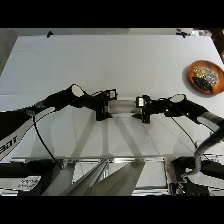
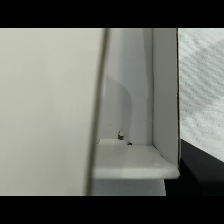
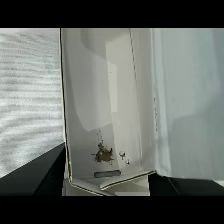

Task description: Fold the box and place the chain.

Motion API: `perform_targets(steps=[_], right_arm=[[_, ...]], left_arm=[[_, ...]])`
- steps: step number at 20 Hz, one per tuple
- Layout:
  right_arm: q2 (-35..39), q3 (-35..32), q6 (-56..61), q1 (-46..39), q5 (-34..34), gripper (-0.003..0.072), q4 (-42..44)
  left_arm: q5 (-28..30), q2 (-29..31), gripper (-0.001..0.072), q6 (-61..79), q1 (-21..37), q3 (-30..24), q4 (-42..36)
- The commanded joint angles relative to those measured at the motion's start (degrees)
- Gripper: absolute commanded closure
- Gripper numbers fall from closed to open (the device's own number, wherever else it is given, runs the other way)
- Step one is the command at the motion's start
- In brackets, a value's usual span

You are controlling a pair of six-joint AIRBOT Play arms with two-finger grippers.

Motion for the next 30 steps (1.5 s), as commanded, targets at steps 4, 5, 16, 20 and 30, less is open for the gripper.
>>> perform_targets(steps=[4, 5, 16, 20, 30], right_arm=[[0.04, 0.00, 0.04, 0.07, 0.02, 0.0285, 0.00], [0.11, 0.00, 0.09, 0.07, 0.15, 0.0286, 0.00], [6.60, 0.00, 9.60, 0.07, 1.33, -0.0016, -12.85], [8.46, 0.00, 22.40, 0.04, 1.81, -0.0017, -25.44], [16.04, 0.00, 39.15, -0.46, 6.62, 0.0014, -33.97]], left_arm=[[0.00, 0.02, 0.0356, 0.02, 0.00, 0.02, 0.00], [0.00, 0.02, 0.0356, 0.02, 0.00, 0.02, 0.00], [0.00, 0.02, 0.0357, 0.02, 0.00, 0.02, 0.00], [0.00, 0.02, 0.0357, 0.02, 0.00, 0.02, 0.00], [-1.18, 0.02, 0.0358, -0.50, -0.02, 0.02, -0.02]])
